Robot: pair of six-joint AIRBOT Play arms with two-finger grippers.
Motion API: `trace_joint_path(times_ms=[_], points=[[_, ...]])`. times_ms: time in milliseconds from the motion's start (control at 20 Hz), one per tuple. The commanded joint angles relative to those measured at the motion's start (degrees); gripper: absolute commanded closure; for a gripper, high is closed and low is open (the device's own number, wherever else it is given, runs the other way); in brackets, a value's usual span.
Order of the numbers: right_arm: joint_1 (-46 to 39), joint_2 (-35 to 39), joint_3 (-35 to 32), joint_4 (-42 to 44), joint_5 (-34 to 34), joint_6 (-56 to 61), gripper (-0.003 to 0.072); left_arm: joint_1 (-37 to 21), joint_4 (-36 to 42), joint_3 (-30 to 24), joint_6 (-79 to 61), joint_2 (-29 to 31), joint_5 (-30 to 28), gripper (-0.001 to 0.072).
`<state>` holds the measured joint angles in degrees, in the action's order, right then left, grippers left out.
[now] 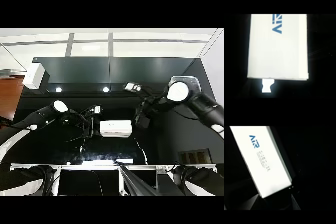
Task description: Fold the box and place the chain.
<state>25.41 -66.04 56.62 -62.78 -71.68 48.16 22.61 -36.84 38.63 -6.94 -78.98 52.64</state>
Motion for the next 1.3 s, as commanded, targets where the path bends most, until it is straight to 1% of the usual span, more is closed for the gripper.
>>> trace_joint_path(times_ms=[0,50,100,200,300,350,400,550,750,1000,1250], points=[[-6.4,2.99,-0.31,4.42,-7.15,8.37,0.0469,-0.02,0.0,0.0,-0.04,0.0,0.0,0.0221],[-8.55,2.99,-1.57,9.18,-8.48,10.08,0.0655,-0.02,0.0,0.0,-0.04,0.0,0.0,0.0221],[-9.99,2.99,-3.45,14.69,-7.93,11.39,0.0661,-0.02,0.0,0.0,-0.02,0.0,0.0,0.0221],[-10.69,2.82,-8.68,25.35,-2.34,14.25,0.0661,-0.02,-0.02,0.0,-0.02,0.0,0.0,0.0221],[-9.42,1.33,-12.52,34.73,2.54,14.23,0.0661,-0.02,0.0,0.0,-0.04,0.0,0.0,0.0221],[-8.13,-0.09,-13.49,38.29,4.5,14.21,0.0661,-0.02,0.0,0.0,-0.04,0.0,0.0,0.0221],[-6.58,-1.79,-13.55,39.58,6.05,14.23,0.0661,-0.02,0.0,0.0,-0.04,0.0,0.0,0.0221],[-2.89,-6.54,-13.55,39.85,8.04,14.56,0.066,-0.02,0.0,0.0,-0.04,0.0,0.0,0.0221],[-1.97,-10.64,-13.57,38.88,8.63,15.5,0.066,-0.02,0.0,0.0,-0.02,0.0,0.0,0.0221],[-1.95,-10.73,-13.64,32.2,9.22,19.63,0.066,-0.02,0.0,0.0,-0.04,0.0,0.0,0.0221],[-1.92,-10.78,-15.37,32.26,11.89,19.8,0.066,-0.02,0.0,0.0,-0.02,0.0,0.0,0.0221]])
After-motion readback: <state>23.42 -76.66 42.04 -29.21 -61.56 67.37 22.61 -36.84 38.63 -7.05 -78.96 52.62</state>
